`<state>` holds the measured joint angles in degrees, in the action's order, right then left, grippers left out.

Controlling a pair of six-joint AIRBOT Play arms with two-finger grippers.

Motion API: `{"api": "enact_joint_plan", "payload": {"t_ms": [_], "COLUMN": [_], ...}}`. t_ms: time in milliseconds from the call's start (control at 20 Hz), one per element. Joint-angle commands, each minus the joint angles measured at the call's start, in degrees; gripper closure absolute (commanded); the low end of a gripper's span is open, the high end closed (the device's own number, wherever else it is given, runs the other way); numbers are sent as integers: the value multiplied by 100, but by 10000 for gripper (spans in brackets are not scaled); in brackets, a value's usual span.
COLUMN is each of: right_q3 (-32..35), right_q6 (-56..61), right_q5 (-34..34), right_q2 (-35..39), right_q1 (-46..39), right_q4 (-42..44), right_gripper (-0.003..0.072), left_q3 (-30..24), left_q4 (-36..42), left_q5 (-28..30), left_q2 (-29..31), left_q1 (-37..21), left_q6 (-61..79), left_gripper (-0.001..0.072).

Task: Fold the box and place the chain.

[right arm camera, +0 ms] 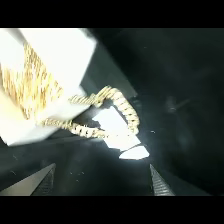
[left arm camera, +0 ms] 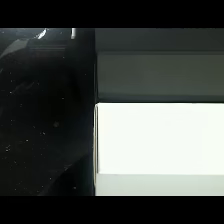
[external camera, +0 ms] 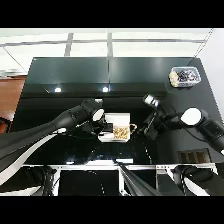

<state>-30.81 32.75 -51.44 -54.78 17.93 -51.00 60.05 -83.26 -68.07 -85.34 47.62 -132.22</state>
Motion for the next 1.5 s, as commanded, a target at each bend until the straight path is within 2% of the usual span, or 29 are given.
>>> {"api": "enact_joint_plan", "payload": {"t_ms": [0, 200, 350, 500, 600, 1050, 1100, 1200, 1250, 1300, 1350, 1400, 1450], "right_q3": [472, 466, 466, 466, 461, 461, 461, 461, 461, 461, 461, 461, 461], "right_q6": [-2422, -2817, -3147, -3633, -3884, -3873, -3856, -3853, -3840, -3832, -3814, -3814, -3805], "right_q5": [568, 1163, 1233, 1641, 1982, 2004, 1930, 1871, 1823, 1805, 1753, 1703, 1687], "right_q2": [-72, -527, -817, -984, -1032, -1191, -1191, -1191, -1191, -1191, -1191, -1191, -1189], "right_q1": [369, 356, 361, 376, 367, 361, 361, 363, 361, 361, 361, 363, 361], "right_q4": [-9, 146, 236, 1158, 1445, 1460, 1460, 1460, 1458, 1460, 1458, 1456, 1458], "right_gripper": [7, 8, 8, 9, 9, 13, 93, 109, 236, 284, 480, 604, 630], "left_q3": [0, 0, 0, 0, 0, 0, 0, 0, 0, 0, 0, 0, 0], "left_q4": [-2, -2, 0, -2, 0, 0, 0, 0, 0, 0, 0, 0, 0], "left_q5": [-4, -11, -9, -11, -13, -17, -20, -17, -17, -17, -17, -17, -17], "left_q2": [-2, -2, -2, -2, -2, -2, -2, -2, -2, -2, -2, -2, -2], "left_q1": [-4, -4, -4, -4, -4, -4, -4, -4, -4, -4, -4, -4, -4], "left_q6": [2, 0, 0, 2, 0, 2, 0, 0, 0, 0, 0, 0, 2], "left_gripper": [678, 679, 679, 678, 678, 678, 678, 678, 678, 679, 679, 678, 679]}}
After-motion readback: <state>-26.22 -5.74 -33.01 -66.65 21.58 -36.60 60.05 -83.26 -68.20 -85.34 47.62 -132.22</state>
